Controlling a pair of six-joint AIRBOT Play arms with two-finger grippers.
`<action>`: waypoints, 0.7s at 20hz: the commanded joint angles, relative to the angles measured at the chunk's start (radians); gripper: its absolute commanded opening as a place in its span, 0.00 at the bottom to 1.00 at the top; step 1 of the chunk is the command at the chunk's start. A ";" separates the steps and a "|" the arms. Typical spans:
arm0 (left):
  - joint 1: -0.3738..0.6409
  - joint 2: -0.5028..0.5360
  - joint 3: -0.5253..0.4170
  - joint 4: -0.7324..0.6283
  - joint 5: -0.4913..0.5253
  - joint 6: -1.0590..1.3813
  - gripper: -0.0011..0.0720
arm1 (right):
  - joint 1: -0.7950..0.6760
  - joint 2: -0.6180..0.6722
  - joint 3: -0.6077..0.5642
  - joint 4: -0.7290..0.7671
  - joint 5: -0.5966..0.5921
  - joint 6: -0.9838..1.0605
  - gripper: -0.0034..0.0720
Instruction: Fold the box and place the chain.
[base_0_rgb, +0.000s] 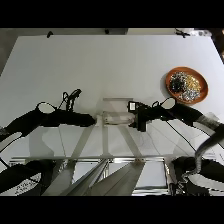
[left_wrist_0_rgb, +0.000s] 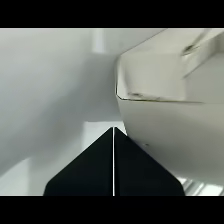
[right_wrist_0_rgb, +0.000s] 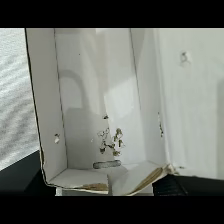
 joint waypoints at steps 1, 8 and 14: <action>-0.001 0.001 0.000 -0.079 -0.021 0.071 0.03 | 0.000 0.001 0.000 0.000 0.000 0.000 0.74; 0.002 0.002 0.000 -0.124 -0.034 0.082 0.39 | 0.000 0.001 0.000 0.000 0.000 0.000 0.74; 0.002 0.024 0.006 -0.139 -0.040 0.136 0.39 | 0.000 0.001 0.000 0.000 0.000 0.000 0.74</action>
